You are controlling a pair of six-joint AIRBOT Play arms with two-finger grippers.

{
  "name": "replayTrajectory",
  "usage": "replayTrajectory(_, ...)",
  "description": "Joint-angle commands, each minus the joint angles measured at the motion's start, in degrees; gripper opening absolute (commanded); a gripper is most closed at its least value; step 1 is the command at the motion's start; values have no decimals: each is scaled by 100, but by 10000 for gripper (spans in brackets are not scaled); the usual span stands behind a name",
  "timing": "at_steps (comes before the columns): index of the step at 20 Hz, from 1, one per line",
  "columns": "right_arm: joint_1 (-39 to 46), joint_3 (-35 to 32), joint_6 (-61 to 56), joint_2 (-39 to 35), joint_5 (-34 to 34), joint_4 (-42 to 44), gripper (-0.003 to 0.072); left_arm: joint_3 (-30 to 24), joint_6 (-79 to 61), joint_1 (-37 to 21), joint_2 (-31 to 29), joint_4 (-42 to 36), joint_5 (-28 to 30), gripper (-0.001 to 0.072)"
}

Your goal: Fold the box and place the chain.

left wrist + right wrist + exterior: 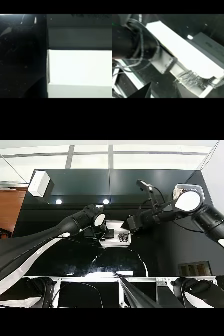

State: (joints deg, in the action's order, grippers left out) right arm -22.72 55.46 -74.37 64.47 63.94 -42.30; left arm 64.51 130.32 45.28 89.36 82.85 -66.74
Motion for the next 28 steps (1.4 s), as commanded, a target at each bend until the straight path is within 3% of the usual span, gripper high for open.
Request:
replayTrajectory(1,798,-26,0,-184,195,-470,350,2,-2,-2,4,2,2,29)
replayTrajectory(4,1932,-90,-236,-334,-2,-2041,349,2,-2,0,4,0,2,30)
replayTrajectory(8,2817,-1110,-2118,-251,-2267,-4006,356,2,-2,-2,4,0,4,29)
replayTrajectory(9,2951,-1274,-2535,-133,-2734,-4089,617,2,-2,-2,4,0,4,29)
replayTrajectory(10,3036,-1287,-2656,81,-3008,-4039,716,2,-2,-2,4,0,7,30)
replayTrajectory(13,3038,-879,-2658,868,-3298,-3674,716,2,-2,-2,4,2,9,29)
replayTrajectory(20,3038,339,-2656,2448,-3058,-2409,707,2,-2,-2,4,2,2,29)
replayTrajectory(21,3040,358,-2651,2474,-3091,-2216,596,2,-2,-2,4,0,2,29)
replayTrajectory(22,3040,361,-2647,2468,-3117,-2212,381,2,-2,-2,4,0,7,29)
replayTrajectory(23,3051,363,-2612,2465,-3051,-2227,213,2,-2,-2,4,2,9,29)
replayTrajectory(24,3082,365,-2605,2463,-2916,-2227,94,2,-2,-2,4,2,24,29)
replayTrajectory(25,3126,365,-2557,2437,-2712,-2223,18,2,-2,-2,4,2,17,29)
replayTrajectory(28,3152,409,-1270,2022,-2065,-1987,16,2,-2,0,4,0,20,29)
